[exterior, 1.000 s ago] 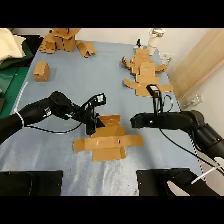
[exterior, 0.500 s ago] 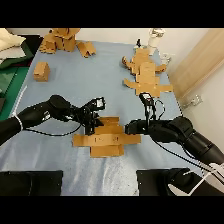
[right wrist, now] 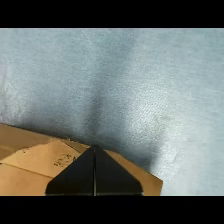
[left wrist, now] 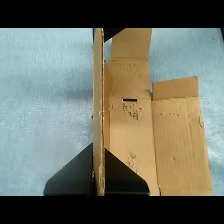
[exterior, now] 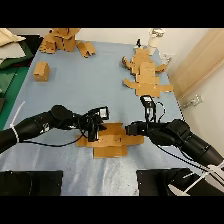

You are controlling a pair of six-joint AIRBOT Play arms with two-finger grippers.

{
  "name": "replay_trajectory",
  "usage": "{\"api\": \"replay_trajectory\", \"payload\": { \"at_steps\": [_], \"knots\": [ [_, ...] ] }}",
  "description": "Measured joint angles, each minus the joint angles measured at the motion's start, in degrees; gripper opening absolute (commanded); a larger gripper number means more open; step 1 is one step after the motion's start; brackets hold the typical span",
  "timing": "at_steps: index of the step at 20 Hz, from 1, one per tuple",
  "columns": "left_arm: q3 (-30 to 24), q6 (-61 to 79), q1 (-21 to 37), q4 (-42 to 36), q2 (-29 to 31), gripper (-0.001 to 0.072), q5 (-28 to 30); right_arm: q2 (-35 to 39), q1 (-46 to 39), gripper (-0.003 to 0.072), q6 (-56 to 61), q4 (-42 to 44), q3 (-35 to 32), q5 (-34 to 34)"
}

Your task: Fold the box.

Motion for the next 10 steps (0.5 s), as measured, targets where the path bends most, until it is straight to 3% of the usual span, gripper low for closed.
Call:
{"api": "replay_trajectory", "payload": {
  "at_steps": [10],
  "knots": [
    [-2.32,-1.6,-2.91,-0.28,0.68,0.0011,3.74,0.0,0.02,0.0002,0.42,-0.39,-0.96,0.96]
  ]
}}
